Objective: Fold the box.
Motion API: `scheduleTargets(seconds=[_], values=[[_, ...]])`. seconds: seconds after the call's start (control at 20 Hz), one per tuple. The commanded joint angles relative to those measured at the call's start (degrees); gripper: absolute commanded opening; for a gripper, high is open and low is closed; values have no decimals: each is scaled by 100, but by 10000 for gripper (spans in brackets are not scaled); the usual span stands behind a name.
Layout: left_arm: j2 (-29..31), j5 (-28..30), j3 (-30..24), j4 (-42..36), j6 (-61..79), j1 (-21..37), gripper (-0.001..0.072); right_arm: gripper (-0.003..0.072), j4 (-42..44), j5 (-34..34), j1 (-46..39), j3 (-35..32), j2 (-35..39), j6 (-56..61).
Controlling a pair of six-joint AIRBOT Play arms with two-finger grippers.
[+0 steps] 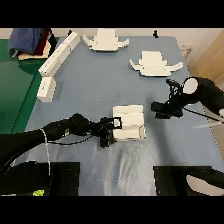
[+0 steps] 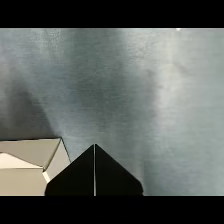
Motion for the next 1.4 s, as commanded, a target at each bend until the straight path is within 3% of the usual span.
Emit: scheduleTargets(seconds=[0.0,0.1,0.25,0.4,0.5,0.85,1.15,1.35], values=[[0,2,-2,2,4,4,516,2,3311,243,-1338,120,-1209,-2555],[0,2,-2,2,4,4,516,3,4030,490,-1412,337,-1759,-2968],[0,2,-2,2,4,4,516,3,4087,549,-1099,728,-2120,-3150],[0,2,-2,2,4,4,516,3,4089,1093,-745,931,-2111,-3530],[0,2,-2,2,4,4,516,3,3805,1377,-544,931,-1939,-3694],[0,2,-2,2,4,4,516,2,2778,1392,140,553,-393,-3696],[0,2,-2,2,4,4,516,2,2083,732,887,-358,170,-3764],[0,4,-2,2,4,4,516,2,1775,-184,1486,-979,807,-4444]])
